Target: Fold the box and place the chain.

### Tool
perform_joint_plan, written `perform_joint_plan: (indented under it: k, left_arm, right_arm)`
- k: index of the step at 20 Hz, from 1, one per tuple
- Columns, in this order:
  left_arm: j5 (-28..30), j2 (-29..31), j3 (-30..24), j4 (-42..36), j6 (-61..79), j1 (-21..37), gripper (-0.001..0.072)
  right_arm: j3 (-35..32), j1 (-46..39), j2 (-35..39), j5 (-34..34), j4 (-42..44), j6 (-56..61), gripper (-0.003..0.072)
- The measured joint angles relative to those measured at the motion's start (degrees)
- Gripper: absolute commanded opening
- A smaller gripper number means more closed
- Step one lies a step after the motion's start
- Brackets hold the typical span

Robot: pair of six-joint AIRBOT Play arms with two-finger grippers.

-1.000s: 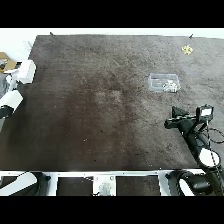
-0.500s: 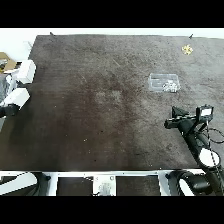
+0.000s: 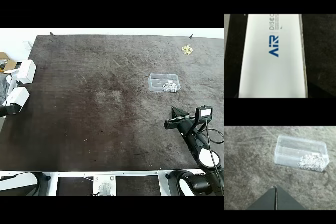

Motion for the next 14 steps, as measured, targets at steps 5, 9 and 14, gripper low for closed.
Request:
perform_joint_plan:
  k: [5,9,14]
  left_arm:
    - [0.2,-1.0,1.1,4.4,-1.0,-0.1,0.0007]
    - [-0.3,-2.5,2.8,6.6,-2.1,0.0,0.0007]
    - [-0.3,-3.5,3.7,7.3,-2.9,0.0,0.0011]
  right_arm:
    - [0.0,0.0,0.0,0.0,0.0,0.0,0.0002]
    - [0.0,0.0,0.0,0.3,0.0,0.0,0.0002]
    - [0.0,0.0,0.0,1.5,0.0,0.0,0.0002]
